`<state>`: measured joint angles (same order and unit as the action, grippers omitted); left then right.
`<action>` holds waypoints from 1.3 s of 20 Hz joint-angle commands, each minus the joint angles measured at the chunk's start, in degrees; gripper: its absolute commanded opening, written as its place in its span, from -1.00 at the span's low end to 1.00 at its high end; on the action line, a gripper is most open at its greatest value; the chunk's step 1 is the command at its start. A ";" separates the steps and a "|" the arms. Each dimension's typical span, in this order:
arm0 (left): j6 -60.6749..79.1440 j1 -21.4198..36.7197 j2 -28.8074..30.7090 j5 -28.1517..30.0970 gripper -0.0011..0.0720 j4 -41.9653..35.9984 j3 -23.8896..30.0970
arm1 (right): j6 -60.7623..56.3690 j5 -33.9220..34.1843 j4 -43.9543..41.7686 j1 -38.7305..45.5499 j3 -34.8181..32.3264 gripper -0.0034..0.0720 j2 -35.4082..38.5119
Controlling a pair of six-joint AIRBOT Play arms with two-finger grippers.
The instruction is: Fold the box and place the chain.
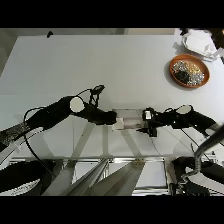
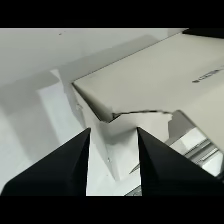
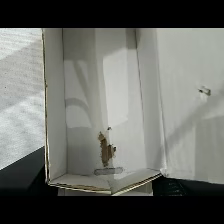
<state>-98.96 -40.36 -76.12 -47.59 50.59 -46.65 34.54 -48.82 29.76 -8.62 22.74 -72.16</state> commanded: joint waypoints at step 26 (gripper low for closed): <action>-30.99 -7.43 -5.62 -5.16 -0.19 19.58 -9.16 | -0.02 0.00 -0.02 0.00 0.00 0.30 0.04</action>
<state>-127.68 -47.37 -81.30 -51.77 68.69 -54.76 34.54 -48.82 29.74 -8.62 22.74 -72.16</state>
